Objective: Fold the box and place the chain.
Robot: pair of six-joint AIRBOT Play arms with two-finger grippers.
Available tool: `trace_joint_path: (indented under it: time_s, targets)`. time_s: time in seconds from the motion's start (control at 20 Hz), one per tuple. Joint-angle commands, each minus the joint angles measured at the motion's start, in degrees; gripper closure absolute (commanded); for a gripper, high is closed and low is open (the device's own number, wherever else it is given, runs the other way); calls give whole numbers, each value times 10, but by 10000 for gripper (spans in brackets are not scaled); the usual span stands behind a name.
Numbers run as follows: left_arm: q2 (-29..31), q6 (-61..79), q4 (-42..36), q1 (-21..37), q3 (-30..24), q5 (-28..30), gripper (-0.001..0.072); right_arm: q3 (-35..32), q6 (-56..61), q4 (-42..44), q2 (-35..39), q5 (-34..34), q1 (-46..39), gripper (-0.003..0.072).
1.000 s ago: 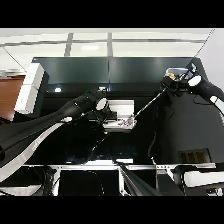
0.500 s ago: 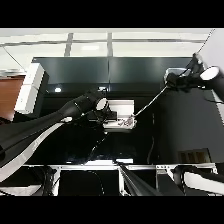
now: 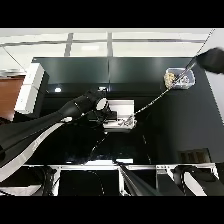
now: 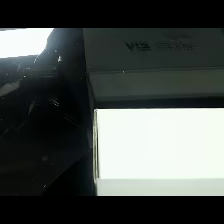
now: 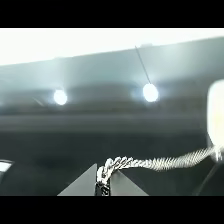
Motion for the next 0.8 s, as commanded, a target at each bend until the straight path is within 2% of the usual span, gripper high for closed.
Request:
trace_joint_path:
  time_s: [0.0,0.15,0.35,0.5,0.6,0.75]
  targets:
    - [0,0,0,0,0,0,676,103,-9,39,29,43,0,665]
    - [0,0,0,0,0,0,676,155,-10,75,29,57,0,665]
    - [0,0,0,0,0,0,676,156,-10,97,26,85,0,664]
    - [0,0,0,0,0,0,676,155,-9,98,24,135,0,664]
    - [0,0,0,0,0,0,676,134,-9,99,24,169,0,664]
    - [0,0,0,0,0,0,676,45,-15,148,24,190,1,664]
